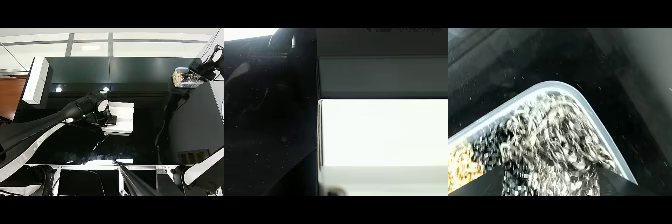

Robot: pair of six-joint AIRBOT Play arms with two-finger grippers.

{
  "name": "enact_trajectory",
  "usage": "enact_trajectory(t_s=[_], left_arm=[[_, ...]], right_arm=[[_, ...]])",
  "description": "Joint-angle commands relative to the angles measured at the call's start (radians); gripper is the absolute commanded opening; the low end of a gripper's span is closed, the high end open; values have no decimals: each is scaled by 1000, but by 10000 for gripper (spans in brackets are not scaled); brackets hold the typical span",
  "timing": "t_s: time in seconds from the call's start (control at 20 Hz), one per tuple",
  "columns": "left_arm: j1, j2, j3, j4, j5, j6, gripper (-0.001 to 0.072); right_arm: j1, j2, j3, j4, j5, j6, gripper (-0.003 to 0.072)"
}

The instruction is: Fold the box and place the chain.

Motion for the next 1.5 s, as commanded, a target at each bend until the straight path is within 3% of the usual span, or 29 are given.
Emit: enact_trajectory(t_s=[0.0, 0.1, 0.15, 0.2, 0.3, 0.55, 1.0, 1.45], left_arm=[[1, 0, 0, 0, 1, 0, 30], [1, 0, 0, 0, 1, 0, 30], [1, 0, 0, 0, 2, 1, 30], [1, 0, 0, 0, 1, 0, 30], [1, 0, 0, -1, 2, 0, 30], [1, 0, 1, -1, 3, 0, 31], [1, 0, 1, -3, 3, 0, 30], [1, 0, 1, -24, 29, 0, 30]], right_arm=[[0, -32, 4, -3, -52, 0, 609], [0, -37, 4, -2, -59, 0, 608], [0, -38, 4, -2, -54, -1, 532], [0, -37, 4, -1, -45, -1, 385], [0, -33, 4, 0, 0, -23, 20], [-1, 74, 6, -24, 33, -85, 16], [0, 476, 6, 6, 18, -260, 12], [0, 816, 5, 389, 204, -457, 12]])
